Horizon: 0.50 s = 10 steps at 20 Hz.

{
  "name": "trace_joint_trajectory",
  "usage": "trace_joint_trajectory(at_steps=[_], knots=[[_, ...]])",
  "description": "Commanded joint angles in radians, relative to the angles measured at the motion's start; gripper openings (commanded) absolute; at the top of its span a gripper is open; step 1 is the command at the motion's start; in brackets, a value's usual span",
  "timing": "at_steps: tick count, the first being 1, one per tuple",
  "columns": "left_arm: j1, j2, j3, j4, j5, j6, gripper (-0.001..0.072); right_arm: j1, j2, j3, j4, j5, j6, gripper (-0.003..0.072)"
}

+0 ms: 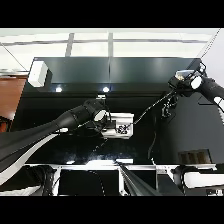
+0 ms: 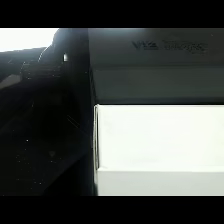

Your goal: Fold the box and place the chain.

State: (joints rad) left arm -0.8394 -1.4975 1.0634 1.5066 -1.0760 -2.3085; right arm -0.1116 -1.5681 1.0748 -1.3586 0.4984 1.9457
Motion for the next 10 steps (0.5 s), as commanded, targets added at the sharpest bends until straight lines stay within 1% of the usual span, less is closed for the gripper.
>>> trace_joint_trajectory(at_steps=[1,3,4,5,6,8,10], knots=[[0.0,0.0,0.0,0.0,-0.002,0.0,0.0031,-0.001,-0.048,0.032,0.0,-0.003,0.007,0.0487],[0.0,0.0,0.0,0.0,-0.002,0.0,0.0031,-0.001,-0.055,0.034,-0.003,-0.003,0.007,0.0486],[0.0,0.0,0.0,0.0,-0.002,0.0,0.0031,-0.001,-0.054,0.038,-0.007,0.006,0.007,0.0322],[0.0,0.0,0.0,0.0,-0.002,0.0,0.0031,-0.001,-0.053,0.046,-0.008,0.033,0.005,0.0123],[0.0,0.0,0.0,0.0,-0.002,0.0,0.0031,0.0,-0.051,0.058,-0.007,0.069,0.002,0.0016],[0.0,0.0,0.0,0.0,-0.002,0.0,0.0031,0.0,-0.036,0.089,-0.007,0.167,-0.034,0.0016],[0.0,0.0,0.0,0.0,-0.002,0.0,0.0031,0.0,0.016,0.098,-0.007,0.249,-0.12,0.0015]])
